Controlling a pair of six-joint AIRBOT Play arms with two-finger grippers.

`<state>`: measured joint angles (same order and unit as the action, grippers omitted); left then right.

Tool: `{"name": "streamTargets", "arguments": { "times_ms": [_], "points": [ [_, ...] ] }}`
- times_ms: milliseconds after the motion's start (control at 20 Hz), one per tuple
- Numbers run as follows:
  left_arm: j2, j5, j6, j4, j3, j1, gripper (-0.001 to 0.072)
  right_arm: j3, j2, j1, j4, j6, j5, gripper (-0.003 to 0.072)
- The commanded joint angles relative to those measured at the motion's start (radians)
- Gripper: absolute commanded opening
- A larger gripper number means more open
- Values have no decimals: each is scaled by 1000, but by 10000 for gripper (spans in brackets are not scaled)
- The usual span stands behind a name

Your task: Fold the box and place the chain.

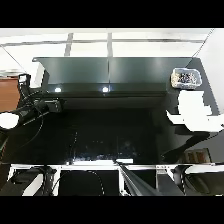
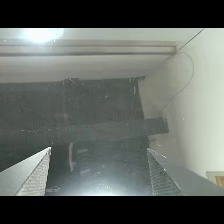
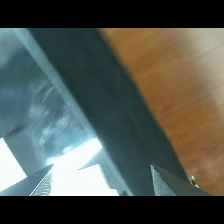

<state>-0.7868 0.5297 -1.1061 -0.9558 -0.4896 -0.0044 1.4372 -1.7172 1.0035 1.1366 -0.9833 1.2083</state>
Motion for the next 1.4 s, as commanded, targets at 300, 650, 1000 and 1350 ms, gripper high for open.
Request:
{"name": "streamTargets", "arguments": {
  "times_ms": [300, 650, 1000, 1350],
  "points": [
    [-1, -3, -1, 4, 0, 0, 706, 35, -48, -38, 2, 82, 157, 231],
    [-1, -6, -1, 4, 0, 0, 706, 17, 28, -106, -46, 100, 182, 11],
    [-2, -24, 0, 4, 0, 0, 706, -327, 365, -225, -277, 82, 125, 11],
    [-5, 32, 0, 46, 0, -15, 706, -833, 871, -596, -445, 24, -190, 10]
  ]
}}
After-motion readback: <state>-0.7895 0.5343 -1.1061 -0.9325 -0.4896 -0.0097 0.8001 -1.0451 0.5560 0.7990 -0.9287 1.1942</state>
